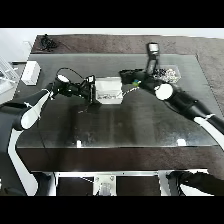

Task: Fold the box and place the chain.

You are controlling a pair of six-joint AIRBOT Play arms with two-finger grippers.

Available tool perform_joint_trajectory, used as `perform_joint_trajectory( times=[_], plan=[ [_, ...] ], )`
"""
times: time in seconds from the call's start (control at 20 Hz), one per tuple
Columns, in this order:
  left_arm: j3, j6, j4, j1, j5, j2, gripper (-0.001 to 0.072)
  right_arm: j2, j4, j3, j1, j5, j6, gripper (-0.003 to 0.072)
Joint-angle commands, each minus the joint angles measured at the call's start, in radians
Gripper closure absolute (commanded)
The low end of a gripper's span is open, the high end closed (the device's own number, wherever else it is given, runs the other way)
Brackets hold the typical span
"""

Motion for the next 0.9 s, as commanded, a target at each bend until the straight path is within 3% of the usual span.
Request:
perform_joint_trajectory(
  times=[0.0, 0.25, 0.7, 0.85],
  plan=[
    [0.0, 0.0, 0.0, 0.0, 0.0, 0.0, 0.018, 0.008, -0.023, -0.058, -0.169, 0.001, 0.058, 0.0192],
    [0.0, 0.0, 0.0, 0.0, 0.0, 0.0, 0.018, -0.196, 0.068, -0.056, -0.301, -0.069, 0.058, 0.019],
    [0.0, 0.0, 0.0, 0.0, 0.0, 0.0, 0.018, -0.476, 0.069, 0.195, -0.34, -0.072, 0.059, 0.0192],
    [0.0, 0.0, 0.0, 0.0, 0.0, 0.0, 0.018, -0.532, 0.136, 0.256, -0.35, -0.005, 0.058, 0.0192]
  ],
)
